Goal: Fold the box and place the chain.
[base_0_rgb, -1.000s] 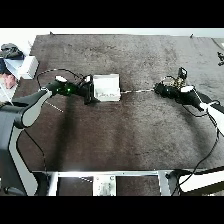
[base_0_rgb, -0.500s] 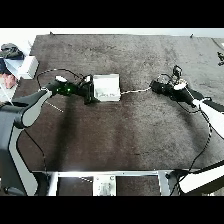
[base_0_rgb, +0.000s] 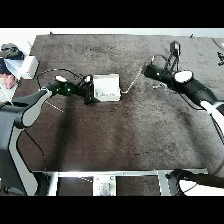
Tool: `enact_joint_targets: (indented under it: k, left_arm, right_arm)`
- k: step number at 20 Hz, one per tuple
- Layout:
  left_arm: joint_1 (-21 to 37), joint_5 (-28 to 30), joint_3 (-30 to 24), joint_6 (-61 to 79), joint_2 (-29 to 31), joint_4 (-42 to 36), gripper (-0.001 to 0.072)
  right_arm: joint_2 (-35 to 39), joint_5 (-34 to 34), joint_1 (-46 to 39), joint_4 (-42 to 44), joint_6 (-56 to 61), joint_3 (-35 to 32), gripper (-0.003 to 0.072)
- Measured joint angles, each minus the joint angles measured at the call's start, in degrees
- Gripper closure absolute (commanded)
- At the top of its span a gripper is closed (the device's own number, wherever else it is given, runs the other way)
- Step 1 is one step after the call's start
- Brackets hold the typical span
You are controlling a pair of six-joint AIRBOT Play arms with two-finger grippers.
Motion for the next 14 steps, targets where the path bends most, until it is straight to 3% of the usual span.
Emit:
enact_joint_targets:
  k: [6,14]
  left_arm:
    - [0.0,0.0,0.0,0.0,0.0,0.0,0.0243]
    - [0.0,0.0,0.0,0.0,0.0,0.0,0.0243]
  right_arm:
    - [8.3,-0.8,10.4,-0.3,-4.6,6.0,0.0694]
    - [3.7,-2.9,21.2,-1.1,-6.4,11.0,0.0694]
